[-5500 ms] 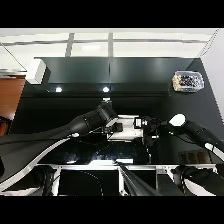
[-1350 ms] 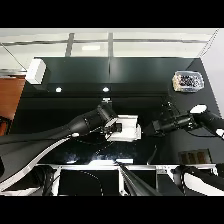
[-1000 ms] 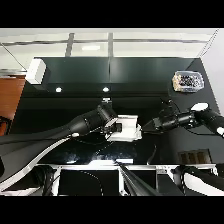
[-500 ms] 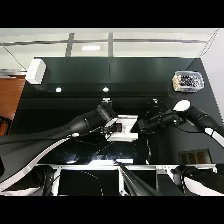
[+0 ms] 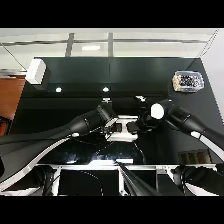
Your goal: Fold the box and place the chain.
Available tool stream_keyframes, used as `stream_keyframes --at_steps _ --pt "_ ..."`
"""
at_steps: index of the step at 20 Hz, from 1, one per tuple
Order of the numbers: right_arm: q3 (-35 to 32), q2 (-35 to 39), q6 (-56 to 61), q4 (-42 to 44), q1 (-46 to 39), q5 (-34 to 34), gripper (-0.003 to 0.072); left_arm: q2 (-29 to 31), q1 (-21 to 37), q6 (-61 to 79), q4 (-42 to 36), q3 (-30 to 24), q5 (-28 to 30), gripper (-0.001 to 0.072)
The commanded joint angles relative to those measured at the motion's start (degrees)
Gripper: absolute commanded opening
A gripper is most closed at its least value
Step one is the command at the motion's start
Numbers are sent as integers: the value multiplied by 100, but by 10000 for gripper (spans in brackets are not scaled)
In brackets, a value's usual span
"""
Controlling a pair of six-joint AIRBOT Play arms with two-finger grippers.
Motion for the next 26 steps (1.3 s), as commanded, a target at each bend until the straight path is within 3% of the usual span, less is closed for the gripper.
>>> stream_keyframes --at_steps 1,2,6,7,18,23,26 --pt "151 -17 1410 -1054 616 -15 399 -4 2 2 2 0 2 29" --pt "151 -26 1593 -1058 660 -11 341 -4 2 2 2 0 2 29" --pt "151 -151 2055 -1097 695 -11 328 -4 2 2 2 0 2 29" --pt "151 -181 2057 -1117 695 -2 272 -4 2 2 2 0 2 29" --pt "151 -350 2358 -1126 717 122 258 -4 2 2 2 0 2 29" --pt "151 -354 2420 -1113 717 28 10 -4 2 2 0 0 2 29" --pt "151 -354 2413 -1110 717 96 8 -4 2 2 0 0 0 30"
